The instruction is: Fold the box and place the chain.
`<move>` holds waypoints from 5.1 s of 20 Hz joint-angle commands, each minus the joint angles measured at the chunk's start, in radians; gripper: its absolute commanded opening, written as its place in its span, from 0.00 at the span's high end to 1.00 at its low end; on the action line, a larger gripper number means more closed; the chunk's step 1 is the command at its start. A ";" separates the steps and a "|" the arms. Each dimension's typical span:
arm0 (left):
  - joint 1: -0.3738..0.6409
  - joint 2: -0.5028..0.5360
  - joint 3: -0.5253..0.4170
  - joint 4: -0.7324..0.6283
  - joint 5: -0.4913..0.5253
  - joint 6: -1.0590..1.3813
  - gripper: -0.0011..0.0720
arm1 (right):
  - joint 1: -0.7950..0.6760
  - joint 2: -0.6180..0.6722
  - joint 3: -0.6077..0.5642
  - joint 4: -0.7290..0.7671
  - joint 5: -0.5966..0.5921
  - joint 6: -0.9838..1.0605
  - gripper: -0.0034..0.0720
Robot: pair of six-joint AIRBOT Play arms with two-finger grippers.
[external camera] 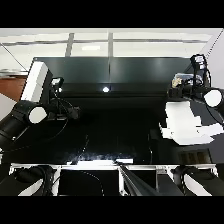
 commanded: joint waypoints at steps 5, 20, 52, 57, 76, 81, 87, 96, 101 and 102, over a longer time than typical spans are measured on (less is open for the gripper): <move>0.000 0.000 0.000 0.000 0.000 0.000 0.04 | 0.001 0.001 0.000 0.000 0.000 0.000 0.91; 0.000 -0.002 0.000 0.000 0.028 0.000 0.04 | 0.001 0.000 0.000 0.062 0.002 0.000 0.91; 0.000 -0.011 0.001 0.000 0.127 0.000 0.01 | -1.246 -0.714 0.449 0.559 1.038 -0.453 0.02; 0.000 -0.011 0.001 0.001 0.148 0.000 0.01 | -1.171 -0.768 0.449 0.507 1.051 -0.458 0.02; 0.000 -0.011 0.001 0.000 0.185 0.000 0.01 | -1.024 -0.659 0.352 0.572 1.046 -0.506 0.90; 0.000 -0.011 0.001 0.000 0.187 0.000 0.01 | -0.876 -0.359 0.119 0.753 0.840 -0.476 0.90; 0.000 -0.018 0.001 0.000 0.199 0.000 0.01 | -0.537 0.070 -0.229 0.906 0.550 -0.380 0.90; 0.000 -0.081 0.001 -0.180 0.199 0.167 0.01 | 0.213 0.261 -0.380 0.825 0.044 -0.329 0.90; 0.099 -0.160 0.001 -0.565 0.082 0.439 0.01 | 0.328 0.252 -0.380 0.773 -0.061 -0.303 0.90; 0.142 -0.177 0.001 -0.692 0.021 0.587 0.01 | 0.328 0.252 -0.380 0.773 -0.061 -0.303 0.90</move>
